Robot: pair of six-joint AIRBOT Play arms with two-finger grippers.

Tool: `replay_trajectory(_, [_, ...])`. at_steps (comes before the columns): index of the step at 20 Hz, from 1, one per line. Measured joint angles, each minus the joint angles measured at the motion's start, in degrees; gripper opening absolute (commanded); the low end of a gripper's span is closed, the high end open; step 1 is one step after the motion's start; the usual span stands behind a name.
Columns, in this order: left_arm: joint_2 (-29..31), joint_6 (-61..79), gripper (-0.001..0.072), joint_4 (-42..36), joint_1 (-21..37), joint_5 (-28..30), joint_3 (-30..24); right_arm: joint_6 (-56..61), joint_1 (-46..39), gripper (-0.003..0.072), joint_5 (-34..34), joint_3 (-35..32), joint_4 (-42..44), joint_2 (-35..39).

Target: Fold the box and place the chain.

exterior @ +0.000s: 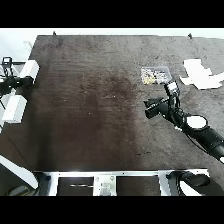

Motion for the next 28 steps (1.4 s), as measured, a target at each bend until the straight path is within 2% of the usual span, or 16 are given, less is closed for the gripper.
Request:
replay_trajectory(1, [0.3, 0.0, 0.0720, 0.0, 0.0, 0.0, 0.0, 0.0, 0.0, 0.0460, 0.0, 0.0, 0.0, 0.0])
replay_trajectory(2, [0.6, 0.1, 0.0720, 0.1, 0.0, 0.1, 0.1, 0.0, 0.0, 0.0480, 0.0, 0.0, 0.0, 0.0])
replay_trajectory(3, [1.0, 0.1, 0.0720, 0.1, 0.0, 0.0, 0.2, 0.0, 0.0, 0.0540, 0.0, 0.0, 0.0, 0.0])
replay_trajectory(7, [3.3, 0.2, 0.0720, 0.5, 0.0, -0.8, 0.3, 0.0, 0.0, 0.0544, 0.0, 0.0, 0.0, 0.0])
replay_trajectory(10, [5.7, 0.1, 0.0720, 1.2, 0.0, -3.9, 0.7, 0.0, 0.0, 0.0540, 0.0, 0.0, 0.0, 0.0])
replay_trajectory(11, [6.5, 0.0, 0.0480, 1.5, 0.0, -5.4, 0.7, 0.0, 0.0, 0.0397, 0.0, 0.0, 0.0, 0.0])
replay_trajectory(12, [7.3, 0.0, 0.0091, 1.6, 0.0, -7.1, 0.8, 0.0, 0.0, 0.0177, 0.0, 0.0, 0.0, 0.0])
replay_trajectory(13, [8.6, 0.0, 0.0016, 1.6, 0.0, -9.1, 0.9, 0.0, 0.0, 0.0009, 0.0, 0.1, 0.0, 0.0])
replay_trajectory(17, [14.2, 1.6, 0.0010, -0.7, 0.0, -15.6, 0.9, 0.3, 0.0, 0.0010, -0.6, 0.9, 0.0, 0.5])
replay_trajectory(20, [20.3, 4.5, 0.0011, -4.1, -0.4, -17.2, 0.6, 2.8, 0.0, 0.0010, -5.5, 1.2, 0.0, 3.3])
replay_trajectory(22, [26.5, 8.6, 0.0011, -8.5, -1.1, -17.0, -1.6, 3.8, 0.0, 0.0010, -9.9, 1.3, 0.1, 6.9])
replay_trajectory(25, [36.9, 17.4, 0.0011, -17.5, -2.2, -14.5, -9.3, 4.5, -0.5, 0.0010, -14.8, 1.0, 0.1, 13.7])
replay_trajectory(28, [48.7, 27.1, 0.0011, -25.4, -4.2, -11.3, -21.5, 4.9, -2.9, 0.0010, -17.0, -0.5, 0.1, 20.7])
